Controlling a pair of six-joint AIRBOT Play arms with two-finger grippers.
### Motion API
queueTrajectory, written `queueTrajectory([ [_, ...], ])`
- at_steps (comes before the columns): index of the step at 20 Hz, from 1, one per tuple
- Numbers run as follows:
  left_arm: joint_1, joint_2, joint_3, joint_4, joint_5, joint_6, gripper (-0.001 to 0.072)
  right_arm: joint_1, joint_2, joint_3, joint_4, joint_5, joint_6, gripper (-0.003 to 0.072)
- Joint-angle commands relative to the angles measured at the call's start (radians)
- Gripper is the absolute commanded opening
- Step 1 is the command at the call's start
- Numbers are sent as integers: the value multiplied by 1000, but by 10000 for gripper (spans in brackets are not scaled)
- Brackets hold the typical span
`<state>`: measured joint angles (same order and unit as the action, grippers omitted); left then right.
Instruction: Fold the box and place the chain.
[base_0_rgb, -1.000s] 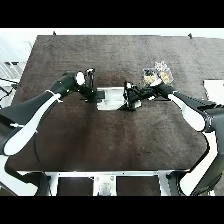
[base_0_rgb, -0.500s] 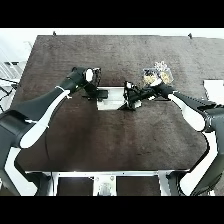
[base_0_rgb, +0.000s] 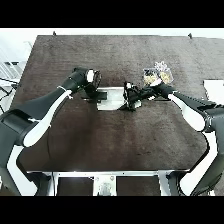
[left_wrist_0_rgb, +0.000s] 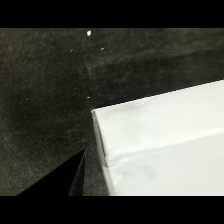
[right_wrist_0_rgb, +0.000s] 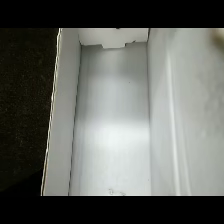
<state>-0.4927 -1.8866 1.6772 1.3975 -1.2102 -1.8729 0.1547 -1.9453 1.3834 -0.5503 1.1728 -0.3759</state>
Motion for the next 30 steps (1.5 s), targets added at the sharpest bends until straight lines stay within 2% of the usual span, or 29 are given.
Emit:
queueTrajectory([
  [1,-8,-19,12,10,-29,-29,295,0,0,0,1,-1,1,585],
  [7,-16,-69,90,36,-108,-57,293,0,0,0,1,-1,1,585],
  [10,-25,-98,131,43,-143,-56,201,0,0,0,1,-1,1,585],
  [12,-25,-98,135,32,-142,-51,53,0,0,0,1,-1,1,585],
  [14,-25,-98,135,20,-143,-37,20,0,0,0,1,-1,1,585],
  [16,-25,-98,135,16,-140,-37,21,0,0,0,1,-1,1,585],
  [18,-25,-98,136,6,-131,-37,92,0,0,0,1,-1,1,585],
  [20,-25,-96,136,6,-133,-37,348,0,0,0,1,-1,1,585],
  [22,-25,-85,136,5,-132,-37,512,0,0,0,1,-1,1,585],
  [24,-25,-63,138,-21,-138,-2,544,0,0,0,0,-1,1,585],
  [30,-21,87,138,32,-238,105,541,0,0,0,1,-1,1,585],
])
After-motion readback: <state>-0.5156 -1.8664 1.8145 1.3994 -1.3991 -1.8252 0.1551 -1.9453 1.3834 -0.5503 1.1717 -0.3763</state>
